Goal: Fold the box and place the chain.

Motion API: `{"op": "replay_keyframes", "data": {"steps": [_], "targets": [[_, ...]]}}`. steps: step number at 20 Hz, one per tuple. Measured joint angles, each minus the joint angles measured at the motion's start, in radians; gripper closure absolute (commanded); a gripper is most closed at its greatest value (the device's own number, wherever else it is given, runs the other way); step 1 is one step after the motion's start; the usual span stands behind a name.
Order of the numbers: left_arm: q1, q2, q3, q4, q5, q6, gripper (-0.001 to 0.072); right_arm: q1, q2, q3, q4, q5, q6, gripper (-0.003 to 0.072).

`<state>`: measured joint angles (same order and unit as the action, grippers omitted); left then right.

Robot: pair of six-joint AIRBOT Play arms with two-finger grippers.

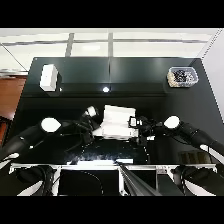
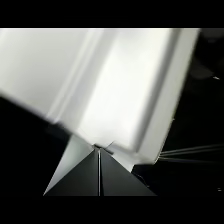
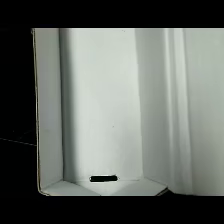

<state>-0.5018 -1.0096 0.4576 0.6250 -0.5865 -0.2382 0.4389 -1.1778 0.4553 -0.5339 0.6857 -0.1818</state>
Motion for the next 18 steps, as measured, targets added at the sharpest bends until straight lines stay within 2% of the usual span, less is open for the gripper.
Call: {"op": "replay_keyframes", "data": {"steps": [2, 4, 7, 9, 14, 18], "targets": [[0.101, 0.074, 0.000, 0.077, -0.011, -0.221, 0.0676, 0.000, 0.000, 0.000, -0.002, 0.001, -0.001, 0.0289], [0.225, 0.121, 0.000, 0.167, -0.079, -0.473, 0.0677, 0.000, 0.000, 0.000, -0.002, 0.001, -0.001, 0.0289], [0.399, 0.150, -0.006, 0.273, -0.207, -0.757, 0.0677, 0.000, 0.000, 0.000, -0.002, 0.002, -0.002, 0.0289], [0.475, 0.141, -0.014, 0.306, -0.272, -0.933, 0.0676, 0.000, 0.000, 0.000, -0.002, 0.002, -0.002, 0.0289], [0.538, 0.005, -0.023, 0.232, -0.368, -1.080, 0.0677, 0.000, 0.000, 0.000, -0.002, 0.002, -0.002, 0.0289], [0.546, -0.172, -0.023, 0.076, -0.425, -0.970, 0.0678, 0.000, 0.000, 0.000, -0.002, 0.002, -0.002, 0.0290]]}}
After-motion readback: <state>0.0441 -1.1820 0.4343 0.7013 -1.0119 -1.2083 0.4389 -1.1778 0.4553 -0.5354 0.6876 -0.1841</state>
